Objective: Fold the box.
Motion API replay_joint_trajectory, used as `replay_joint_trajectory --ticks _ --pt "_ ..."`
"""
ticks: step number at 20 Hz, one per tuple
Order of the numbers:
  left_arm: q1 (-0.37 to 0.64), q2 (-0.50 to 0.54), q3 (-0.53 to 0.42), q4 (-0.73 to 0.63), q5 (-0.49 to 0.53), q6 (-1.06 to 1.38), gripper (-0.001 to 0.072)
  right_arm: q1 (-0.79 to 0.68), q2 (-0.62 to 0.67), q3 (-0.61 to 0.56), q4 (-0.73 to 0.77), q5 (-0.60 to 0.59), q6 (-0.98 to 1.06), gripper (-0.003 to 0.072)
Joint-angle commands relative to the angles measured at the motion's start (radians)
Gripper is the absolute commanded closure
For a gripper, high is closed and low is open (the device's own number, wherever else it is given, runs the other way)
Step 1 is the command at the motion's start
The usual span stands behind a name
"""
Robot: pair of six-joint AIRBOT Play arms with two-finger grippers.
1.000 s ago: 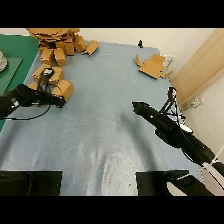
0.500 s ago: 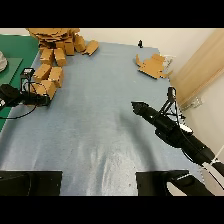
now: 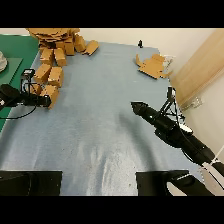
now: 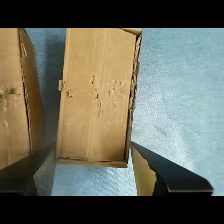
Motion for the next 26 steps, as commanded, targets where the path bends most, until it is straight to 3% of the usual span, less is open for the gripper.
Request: replay_joint_trajectory --ticks 1,8,10,11,13,14,16,17,19,22,24,26 --pt "0.002 0.013 0.002 0.001 -0.011 -0.001 0.0027 0.0 0.0 0.001 0.0 0.007 0.0 0.0681" --pt "0.007 0.22 0.022 0.04 -0.185 -0.06 0.001 0.0 0.0 0.001 -0.018 0.007 0.0 0.0681" --pt "-0.047 0.269 0.021 0.001 -0.256 -0.049 0.0011 0.0 -0.002 0.002 -0.037 0.015 0.0 0.0681" --pt "-0.103 0.277 0.021 -0.007 -0.266 -0.04 0.0126 0.0 -0.004 0.005 -0.054 0.027 0.0 0.0681" --pt "-0.26 0.27 0.022 -0.015 -0.229 -0.041 0.0568 0.025 -0.033 0.035 -0.088 0.031 0.001 0.0681" --pt "-0.35 0.261 0.022 -0.018 -0.169 -0.04 0.0698 0.045 -0.062 0.063 -0.106 0.029 0.005 0.0681" --pt "-0.486 0.227 0.031 -0.018 -0.041 -0.059 0.0699 0.087 -0.144 0.155 -0.204 0.029 0.104 0.0681" --pt "-0.519 0.193 0.057 -0.018 -0.047 -0.099 0.0698 0.105 -0.191 0.211 -0.307 0.028 0.202 0.0681" --pt "-0.524 0.087 0.157 -0.001 -0.171 -0.243 0.0699 0.126 -0.299 0.338 -0.637 0.06 0.534 0.0681" --pt "-0.516 -0.084 0.359 0.079 -0.362 -0.404 0.0699 0.129 -0.457 0.539 -1.273 0.267 1.135 0.0681" --pt "-0.516 -0.154 0.454 0.109 -0.424 -0.467 0.0699 0.13 -0.512 0.63 -1.616 0.407 1.424 0.0681" --pt "-0.515 -0.18 0.468 0.109 -0.419 -0.508 0.0699 0.13 -0.515 0.654 -1.724 0.463 1.489 0.0681"
